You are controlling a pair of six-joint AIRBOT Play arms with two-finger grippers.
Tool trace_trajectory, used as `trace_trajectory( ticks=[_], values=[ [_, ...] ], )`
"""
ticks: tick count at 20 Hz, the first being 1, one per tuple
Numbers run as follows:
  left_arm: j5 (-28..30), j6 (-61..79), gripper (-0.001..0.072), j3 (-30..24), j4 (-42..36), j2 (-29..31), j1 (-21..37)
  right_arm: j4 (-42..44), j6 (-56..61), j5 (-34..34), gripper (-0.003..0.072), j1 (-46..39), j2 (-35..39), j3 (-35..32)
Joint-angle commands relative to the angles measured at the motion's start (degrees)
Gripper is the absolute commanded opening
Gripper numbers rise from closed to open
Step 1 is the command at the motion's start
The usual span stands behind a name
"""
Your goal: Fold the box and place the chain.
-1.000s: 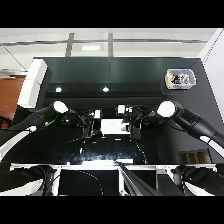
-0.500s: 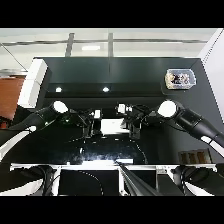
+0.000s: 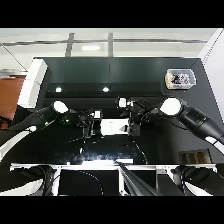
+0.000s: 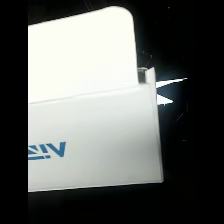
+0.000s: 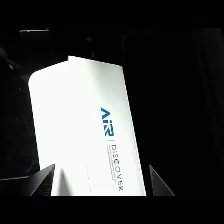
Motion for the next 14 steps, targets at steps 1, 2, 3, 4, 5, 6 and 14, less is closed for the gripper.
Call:
trace_trajectory(
  ticks=[1,2,3,4,5,6,14],
  values=[
    [0.0,-0.2,0.0507,0.0,-0.1,0.0,0.0,-0.2,3.0,4.1,0.0702,0.2,0.2,0.1],
    [0.0,-0.2,0.0507,0.0,-0.1,0.0,0.0,-1.0,3.1,3.9,0.0703,0.3,0.1,-0.4],
    [0.0,-0.2,0.0506,0.0,-0.1,0.0,0.0,-2.6,3.1,3.0,0.0703,0.3,-0.2,-1.0],
    [0.0,-0.2,0.0506,0.0,-0.1,0.0,0.0,-3.7,3.1,2.4,0.0703,0.3,-0.8,-1.4],
    [0.0,-0.2,0.0506,0.0,-0.1,0.0,0.0,-4.0,3.1,1.7,0.0703,0.3,-1.7,-1.5],
    [0.0,-0.2,0.0506,0.0,-0.1,0.0,-0.1,-3.8,3.1,0.4,0.0702,0.3,-2.3,-1.5],
    [0.0,-0.2,0.0506,0.0,0.3,0.0,-0.2,-6.4,3.1,-2.1,0.0652,1.8,-3.5,-1.5]
  ],
)
